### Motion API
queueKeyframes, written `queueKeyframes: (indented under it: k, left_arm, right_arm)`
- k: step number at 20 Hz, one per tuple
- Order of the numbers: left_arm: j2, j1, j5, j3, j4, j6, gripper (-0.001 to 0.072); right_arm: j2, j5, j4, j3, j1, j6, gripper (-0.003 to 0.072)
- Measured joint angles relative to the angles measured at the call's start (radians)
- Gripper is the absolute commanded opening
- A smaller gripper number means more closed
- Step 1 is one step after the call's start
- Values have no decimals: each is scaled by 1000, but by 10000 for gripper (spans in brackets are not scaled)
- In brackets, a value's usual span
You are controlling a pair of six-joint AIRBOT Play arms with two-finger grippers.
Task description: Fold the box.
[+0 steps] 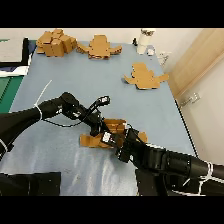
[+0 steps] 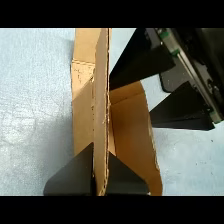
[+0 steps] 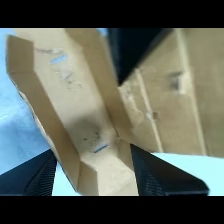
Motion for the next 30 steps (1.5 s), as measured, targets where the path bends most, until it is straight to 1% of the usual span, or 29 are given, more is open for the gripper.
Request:
queueKeyframes:
  k: [6, 8, 10, 13, 16, 19, 22, 24, 26, 30]
  left_arm:
    - [0, 0, 0, 0, 0, 0, 12]
    - [0, 0, 0, 0, -1, 0, 12]
    - [0, 0, -1, 0, 0, 0, 12]
    - [0, 0, 0, 0, 0, 0, 12]
    - [0, 0, 0, 0, 0, 0, 12]
    - [0, 0, 0, 0, 0, 0, 12]
    - [0, 0, 0, 0, 0, 0, 12]
    - [0, 0, 0, 0, 0, 0, 12]
    - [0, 0, 0, 0, 0, 0, 12]
    - [0, 0, 0, 0, 0, 0, 12]
  right_arm:
    - [103, -16, -6, -34, -58, -115, 716]
    - [134, -5, 14, -48, -93, -172, 717]
    - [153, 21, 67, -58, -145, -267, 716]
    - [165, 75, 214, -66, -259, -481, 717]
    - [161, 116, 444, -68, -412, -785, 716]
    - [122, 139, 690, -66, -563, -1089, 717]
    - [63, 142, 872, -59, -658, -1310, 716]
    - [24, 137, 951, -56, -690, -1415, 716]
    - [-7, 126, 996, -55, -707, -1476, 716]
    - [-45, 116, 1037, -54, -719, -1531, 714]
